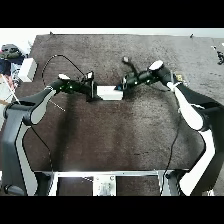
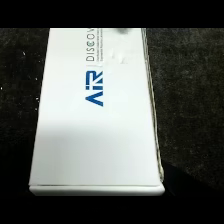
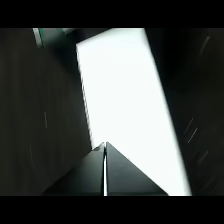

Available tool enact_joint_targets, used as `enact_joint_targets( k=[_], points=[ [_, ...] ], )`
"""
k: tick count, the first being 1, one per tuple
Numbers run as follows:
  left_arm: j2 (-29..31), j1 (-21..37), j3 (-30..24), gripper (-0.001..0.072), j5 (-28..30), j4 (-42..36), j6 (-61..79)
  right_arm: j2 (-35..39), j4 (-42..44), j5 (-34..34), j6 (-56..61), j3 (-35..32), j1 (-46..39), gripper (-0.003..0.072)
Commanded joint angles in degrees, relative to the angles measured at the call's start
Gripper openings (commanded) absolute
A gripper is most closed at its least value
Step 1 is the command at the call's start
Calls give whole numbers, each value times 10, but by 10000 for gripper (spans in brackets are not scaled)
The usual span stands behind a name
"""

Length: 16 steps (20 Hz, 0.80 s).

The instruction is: Fold the box and place the chain.

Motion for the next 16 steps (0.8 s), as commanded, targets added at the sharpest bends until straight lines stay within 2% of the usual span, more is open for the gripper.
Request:
enact_joint_targets(
  k=[1, 4, 7, 9, 14, 16],
  points=[
    [0, 0, 0, 286, 0, 0, 1, 80, 73, -7, -7, 0, -1, 9],
    [0, 0, 0, 286, 0, 1, 1, 169, 70, -44, 53, -18, -17, 8],
    [0, 0, 0, 286, 0, 1, 1, 298, 54, -158, 95, -128, -49, 8],
    [0, 0, 0, 286, 0, 0, 1, 404, 43, -264, 94, -250, -68, 8],
    [0, 0, 0, 286, 0, 0, 1, 694, 43, -598, 94, -624, -101, 10],
    [0, 0, 0, 286, 0, 0, 1, 788, 44, -642, 94, -742, -105, 9]
  ],
)
